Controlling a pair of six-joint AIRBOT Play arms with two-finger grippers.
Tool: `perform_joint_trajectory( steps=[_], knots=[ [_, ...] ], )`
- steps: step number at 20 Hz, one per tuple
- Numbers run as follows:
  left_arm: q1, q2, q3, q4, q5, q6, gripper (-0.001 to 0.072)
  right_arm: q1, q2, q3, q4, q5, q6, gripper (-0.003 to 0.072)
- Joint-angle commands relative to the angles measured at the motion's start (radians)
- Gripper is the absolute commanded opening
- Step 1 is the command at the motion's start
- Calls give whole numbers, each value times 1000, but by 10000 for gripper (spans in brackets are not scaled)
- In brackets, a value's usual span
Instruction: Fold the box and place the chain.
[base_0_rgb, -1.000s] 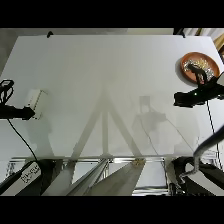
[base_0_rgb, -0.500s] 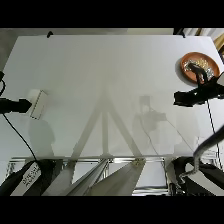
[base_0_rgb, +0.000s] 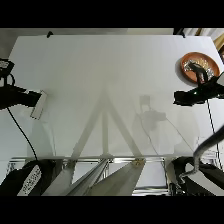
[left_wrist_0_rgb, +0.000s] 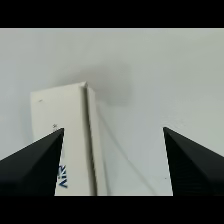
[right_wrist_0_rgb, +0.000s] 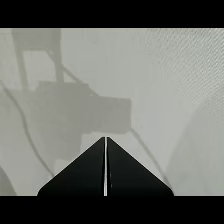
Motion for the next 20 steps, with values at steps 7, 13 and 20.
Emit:
perform_joint_trajectory(
  steps=[7,13,20],
  knots=[
    [-63,14,0,-29,-26,-68,694,-1,0,2,0,0,2,10],
    [-63,14,0,-29,-26,-72,694,-1,0,2,0,-1,2,10],
    [-63,14,0,-30,-25,-72,693,-1,0,2,0,0,2,10]
  ],
)
